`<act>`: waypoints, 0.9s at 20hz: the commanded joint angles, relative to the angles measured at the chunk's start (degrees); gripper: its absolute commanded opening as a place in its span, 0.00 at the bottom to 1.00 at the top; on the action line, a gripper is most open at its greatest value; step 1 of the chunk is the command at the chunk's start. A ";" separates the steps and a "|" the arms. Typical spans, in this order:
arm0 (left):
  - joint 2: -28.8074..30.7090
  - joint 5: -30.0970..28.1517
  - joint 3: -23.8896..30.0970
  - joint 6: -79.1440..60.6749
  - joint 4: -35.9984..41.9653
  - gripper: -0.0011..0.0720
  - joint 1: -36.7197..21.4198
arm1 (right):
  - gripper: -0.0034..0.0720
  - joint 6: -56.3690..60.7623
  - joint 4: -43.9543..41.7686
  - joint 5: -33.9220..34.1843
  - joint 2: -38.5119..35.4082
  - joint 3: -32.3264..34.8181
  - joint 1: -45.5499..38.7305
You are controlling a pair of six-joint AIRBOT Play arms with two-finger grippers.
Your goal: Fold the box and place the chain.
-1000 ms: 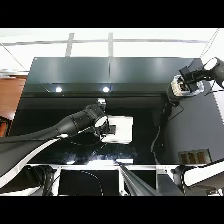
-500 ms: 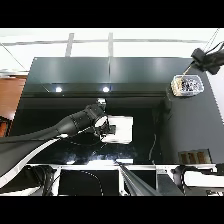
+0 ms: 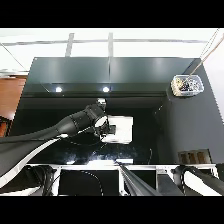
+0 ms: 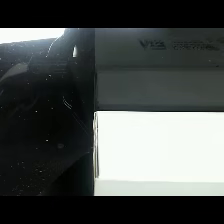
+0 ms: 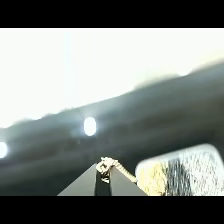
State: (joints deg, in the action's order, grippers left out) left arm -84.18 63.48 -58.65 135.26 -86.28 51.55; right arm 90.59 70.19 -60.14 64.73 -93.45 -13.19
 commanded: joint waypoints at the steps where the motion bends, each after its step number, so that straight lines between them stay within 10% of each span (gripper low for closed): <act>1: -0.02 0.02 0.00 -0.02 0.00 0.06 0.02 | 0.08 -1.95 -3.74 -0.48 -3.52 -6.34 -0.02; 8: -0.02 0.00 0.00 -0.02 0.02 0.06 0.02 | 0.08 -6.93 -14.47 -11.85 -9.68 -8.76 2.08; 18: -0.02 0.00 0.00 0.00 0.00 0.06 0.02 | 0.07 -9.38 -27.06 -14.49 -22.27 38.23 17.40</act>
State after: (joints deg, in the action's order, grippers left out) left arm -84.18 63.48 -58.63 135.26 -86.26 51.55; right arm 82.24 49.93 -76.77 43.83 -68.47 -0.54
